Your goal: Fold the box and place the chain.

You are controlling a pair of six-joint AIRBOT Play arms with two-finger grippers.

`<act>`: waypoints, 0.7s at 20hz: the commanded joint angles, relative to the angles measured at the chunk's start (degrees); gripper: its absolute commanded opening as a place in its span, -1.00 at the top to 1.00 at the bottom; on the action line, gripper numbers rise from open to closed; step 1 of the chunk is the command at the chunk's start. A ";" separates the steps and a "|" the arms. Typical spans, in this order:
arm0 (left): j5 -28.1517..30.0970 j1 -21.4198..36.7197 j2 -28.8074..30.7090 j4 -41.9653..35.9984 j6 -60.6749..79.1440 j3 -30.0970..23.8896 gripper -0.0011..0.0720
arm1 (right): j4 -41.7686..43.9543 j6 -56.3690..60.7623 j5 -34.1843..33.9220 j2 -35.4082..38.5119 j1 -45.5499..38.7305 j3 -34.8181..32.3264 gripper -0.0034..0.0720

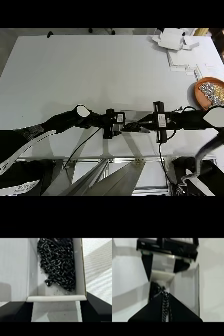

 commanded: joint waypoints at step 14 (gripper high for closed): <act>0.02 0.02 0.04 0.00 0.00 0.00 0.22 | -32.61 13.49 -4.17 -1.86 9.51 0.07 0.43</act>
